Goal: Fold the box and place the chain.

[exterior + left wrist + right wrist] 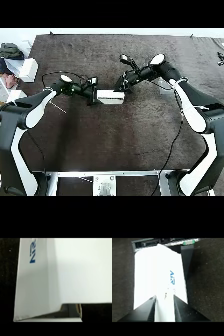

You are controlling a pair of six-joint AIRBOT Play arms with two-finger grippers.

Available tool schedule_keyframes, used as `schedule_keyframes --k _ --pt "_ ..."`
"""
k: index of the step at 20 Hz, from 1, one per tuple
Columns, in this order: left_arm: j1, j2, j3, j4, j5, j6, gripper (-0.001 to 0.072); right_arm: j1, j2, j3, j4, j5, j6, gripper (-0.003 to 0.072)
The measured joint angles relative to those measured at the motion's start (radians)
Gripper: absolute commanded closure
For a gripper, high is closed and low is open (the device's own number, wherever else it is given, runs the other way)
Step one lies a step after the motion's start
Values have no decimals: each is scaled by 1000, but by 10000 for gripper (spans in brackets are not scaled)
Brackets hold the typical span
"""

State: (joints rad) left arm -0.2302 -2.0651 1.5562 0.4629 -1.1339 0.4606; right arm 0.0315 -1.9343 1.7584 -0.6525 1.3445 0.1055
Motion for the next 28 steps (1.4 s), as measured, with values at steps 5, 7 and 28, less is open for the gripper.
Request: schedule_keyframes --k 5,7,28 --pt "0 0 0 0 0 0 377 2 0 -2 -18 6 -32 303" --pt "0 0 0 0 0 0 377 4 0 -2 -21 23 -36 303" --pt "0 0 0 0 1 0 377 36 12 -14 -86 -71 -39 564"
